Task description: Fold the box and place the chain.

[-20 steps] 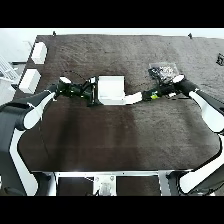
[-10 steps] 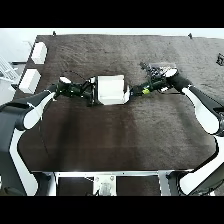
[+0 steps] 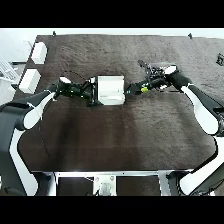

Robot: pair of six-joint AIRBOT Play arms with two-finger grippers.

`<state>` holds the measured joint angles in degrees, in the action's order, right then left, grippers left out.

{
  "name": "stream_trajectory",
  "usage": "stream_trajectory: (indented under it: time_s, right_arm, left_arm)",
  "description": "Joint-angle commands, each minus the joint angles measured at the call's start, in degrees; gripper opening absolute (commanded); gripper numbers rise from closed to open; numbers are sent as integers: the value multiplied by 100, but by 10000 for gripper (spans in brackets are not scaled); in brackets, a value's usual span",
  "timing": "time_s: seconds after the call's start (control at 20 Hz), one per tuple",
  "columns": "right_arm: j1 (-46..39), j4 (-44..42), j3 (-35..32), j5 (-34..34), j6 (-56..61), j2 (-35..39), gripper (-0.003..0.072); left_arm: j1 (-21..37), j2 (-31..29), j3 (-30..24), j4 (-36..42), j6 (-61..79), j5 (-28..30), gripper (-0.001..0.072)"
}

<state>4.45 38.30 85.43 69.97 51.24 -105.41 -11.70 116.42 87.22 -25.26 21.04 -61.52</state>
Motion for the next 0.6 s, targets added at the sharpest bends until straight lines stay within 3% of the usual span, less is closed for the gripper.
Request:
stream_trajectory:
  time_s: [0.0,0.25,0.55]
  right_arm:
    - [79,-35,11,17,87,2,440]
    - [240,70,13,-133,391,-2,447]
    - [457,859,337,-138,1204,-4,446]
  left_arm:
    - [0,-2,0,2,0,0,458]
    - [0,-2,0,2,0,0,458]
    - [0,-2,0,2,0,-4,458]
